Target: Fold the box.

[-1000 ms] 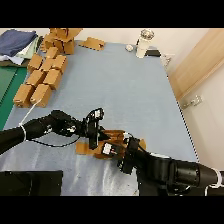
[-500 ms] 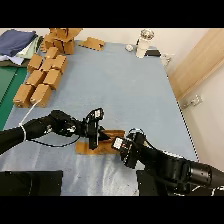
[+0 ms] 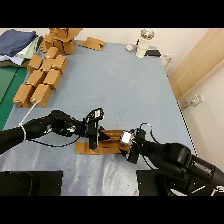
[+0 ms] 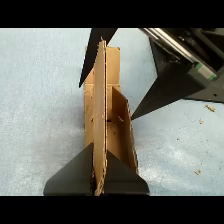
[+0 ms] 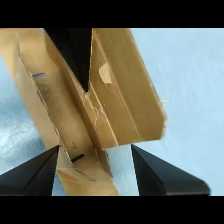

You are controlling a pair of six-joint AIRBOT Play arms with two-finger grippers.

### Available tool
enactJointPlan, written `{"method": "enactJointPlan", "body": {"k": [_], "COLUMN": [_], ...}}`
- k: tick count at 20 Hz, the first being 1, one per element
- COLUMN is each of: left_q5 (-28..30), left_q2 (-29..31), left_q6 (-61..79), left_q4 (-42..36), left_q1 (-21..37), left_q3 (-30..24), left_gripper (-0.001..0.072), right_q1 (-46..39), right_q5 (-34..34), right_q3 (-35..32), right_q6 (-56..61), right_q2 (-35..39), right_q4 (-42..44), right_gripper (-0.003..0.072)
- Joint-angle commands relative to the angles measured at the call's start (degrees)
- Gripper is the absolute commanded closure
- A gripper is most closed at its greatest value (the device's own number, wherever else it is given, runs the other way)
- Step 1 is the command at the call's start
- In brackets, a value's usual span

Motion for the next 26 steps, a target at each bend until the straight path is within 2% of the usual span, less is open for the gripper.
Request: {"method": "enactJointPlan", "body": {"k": [1, 4, 7, 11, 17, 20, 26], "left_q5": [0.02, 0.00, 0.02, 0.02, 0.00, 0.02, 0.02], "left_q2": [-0.02, -0.02, -0.02, -0.02, -0.02, -0.02, -0.02], "left_q6": [0.02, 0.02, 0.00, 0.02, 0.00, 0.02, 0.00], "left_q4": [0.00, 0.00, 0.02, 0.02, 0.00, 0.02, 0.00], "left_q1": [-0.04, -0.04, -0.04, -0.04, -0.04, -0.04, -0.04], "left_q3": [-0.02, -0.02, -0.02, -0.02, -0.02, -0.02, -0.02], "left_gripper": [0.0696, 0.0696, 0.0696, 0.0696, 0.0696, 0.0696, 0.0696], "right_q1": [-12.31, -19.34, -20.76, -20.72, -20.76, -20.76, -20.76], "right_q5": [-2.58, -9.64, -11.23, -11.47, -13.92, -13.03, -9.55], "right_q3": [-0.22, 0.87, 2.51, 4.35, 4.37, 4.35, 4.37], "right_q6": [-32.24, -46.31, -54.86, -55.78, -55.78, -55.78, -55.78], "right_q2": [-0.63, -6.05, -11.96, -15.41, -14.10, -14.67, -21.90], "right_q4": [26.82, 36.30, 40.15, 40.22, 38.80, 38.53, 38.05], "right_gripper": [-0.0034, -0.0034, -0.0034, -0.0032, -0.0031, -0.0031, -0.0028]}}
